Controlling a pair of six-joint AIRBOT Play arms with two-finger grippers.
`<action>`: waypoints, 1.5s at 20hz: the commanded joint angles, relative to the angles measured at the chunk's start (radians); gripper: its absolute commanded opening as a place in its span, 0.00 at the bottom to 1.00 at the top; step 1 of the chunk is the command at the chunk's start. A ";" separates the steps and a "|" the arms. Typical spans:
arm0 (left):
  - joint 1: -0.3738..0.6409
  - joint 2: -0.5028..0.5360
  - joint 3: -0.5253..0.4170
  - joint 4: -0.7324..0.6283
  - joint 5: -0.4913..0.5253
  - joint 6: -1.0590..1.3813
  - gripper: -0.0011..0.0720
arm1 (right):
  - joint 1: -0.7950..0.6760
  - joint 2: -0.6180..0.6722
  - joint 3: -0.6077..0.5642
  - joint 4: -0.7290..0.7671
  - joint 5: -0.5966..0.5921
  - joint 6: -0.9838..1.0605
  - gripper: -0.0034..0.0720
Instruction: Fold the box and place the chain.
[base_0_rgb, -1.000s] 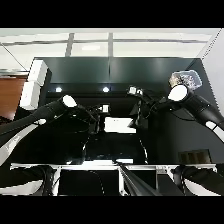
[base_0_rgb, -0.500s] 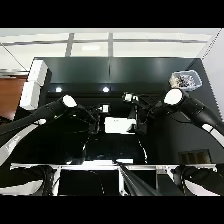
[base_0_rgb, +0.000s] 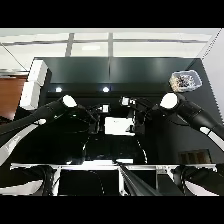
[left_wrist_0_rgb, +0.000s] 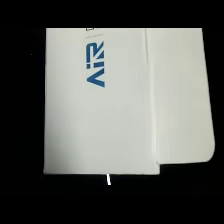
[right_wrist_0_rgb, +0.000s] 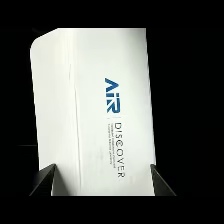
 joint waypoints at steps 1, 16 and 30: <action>0.001 -0.001 0.000 0.000 -0.001 0.001 0.62 | 0.003 0.013 0.000 -0.004 -0.060 0.019 0.97; 0.001 -0.001 0.000 0.000 -0.002 0.000 0.62 | -0.043 0.226 -0.001 -0.074 0.009 0.189 0.99; 0.001 -0.001 0.000 0.000 -0.002 0.000 0.62 | -0.024 0.199 -0.223 0.175 -0.190 -0.176 0.98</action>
